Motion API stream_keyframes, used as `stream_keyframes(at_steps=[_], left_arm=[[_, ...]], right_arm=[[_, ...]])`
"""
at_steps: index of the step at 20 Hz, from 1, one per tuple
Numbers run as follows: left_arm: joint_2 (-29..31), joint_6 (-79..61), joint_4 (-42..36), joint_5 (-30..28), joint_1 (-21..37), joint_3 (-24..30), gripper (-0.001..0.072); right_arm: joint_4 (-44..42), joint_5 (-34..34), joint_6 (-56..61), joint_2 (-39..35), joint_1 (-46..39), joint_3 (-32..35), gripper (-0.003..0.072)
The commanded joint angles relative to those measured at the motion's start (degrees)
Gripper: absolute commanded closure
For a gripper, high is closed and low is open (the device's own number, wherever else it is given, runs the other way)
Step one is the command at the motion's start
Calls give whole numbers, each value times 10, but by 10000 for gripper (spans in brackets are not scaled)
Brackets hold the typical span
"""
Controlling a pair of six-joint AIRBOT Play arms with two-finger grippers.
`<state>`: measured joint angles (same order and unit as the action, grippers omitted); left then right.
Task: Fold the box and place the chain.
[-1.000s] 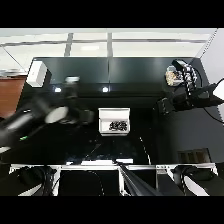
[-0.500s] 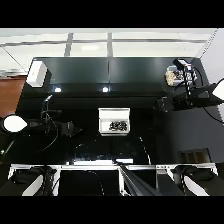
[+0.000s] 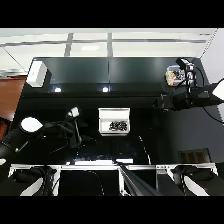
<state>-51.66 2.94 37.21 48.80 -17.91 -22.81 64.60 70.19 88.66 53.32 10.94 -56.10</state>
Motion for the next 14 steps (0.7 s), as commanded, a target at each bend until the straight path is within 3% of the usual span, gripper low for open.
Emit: stream_keyframes(at_steps=[1, 5, 9, 14], left_arm=[[-16, -137, 0, -79, -59, -6, -7], [-94, -137, -16, -30, -49, -48, -6], [-165, -144, -23, -38, -48, -71, -6], [-207, -154, -38, -41, -47, -88, -6]], right_arm=[[0, -3, 22, 0, 0, 0, 261], [-1, 3, 25, 0, 0, 0, 261], [0, 5, 25, 0, 14, 0, 261], [0, -3, 25, 0, 31, 0, 261]])
